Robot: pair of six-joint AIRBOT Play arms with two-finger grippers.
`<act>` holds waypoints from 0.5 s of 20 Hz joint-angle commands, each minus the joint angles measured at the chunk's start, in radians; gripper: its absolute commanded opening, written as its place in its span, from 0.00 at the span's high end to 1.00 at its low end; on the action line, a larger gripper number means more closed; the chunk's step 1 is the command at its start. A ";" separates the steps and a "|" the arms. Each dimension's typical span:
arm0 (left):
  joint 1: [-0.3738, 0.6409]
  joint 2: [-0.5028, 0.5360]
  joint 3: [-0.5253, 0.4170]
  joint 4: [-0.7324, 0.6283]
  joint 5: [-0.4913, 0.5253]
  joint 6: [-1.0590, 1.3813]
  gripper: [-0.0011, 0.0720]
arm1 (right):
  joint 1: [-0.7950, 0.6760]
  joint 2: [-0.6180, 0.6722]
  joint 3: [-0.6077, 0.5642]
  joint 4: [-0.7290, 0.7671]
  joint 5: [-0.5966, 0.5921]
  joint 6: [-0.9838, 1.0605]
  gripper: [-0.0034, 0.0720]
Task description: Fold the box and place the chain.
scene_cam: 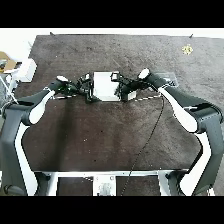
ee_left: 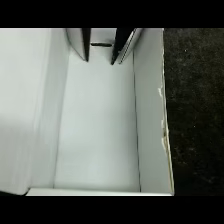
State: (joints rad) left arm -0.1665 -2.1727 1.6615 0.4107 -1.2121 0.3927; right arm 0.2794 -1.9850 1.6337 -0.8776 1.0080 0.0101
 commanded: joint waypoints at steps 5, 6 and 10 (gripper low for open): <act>0.000 -0.001 0.000 0.000 0.000 0.000 0.59 | -0.001 0.075 0.002 -0.407 0.001 0.473 0.95; 0.000 -0.001 0.000 0.000 0.000 0.000 0.59 | -0.001 0.096 0.002 -0.479 0.001 0.575 0.95; 0.000 -0.001 0.000 0.000 0.000 0.000 0.59 | -0.032 0.187 0.002 -0.547 0.037 0.893 0.95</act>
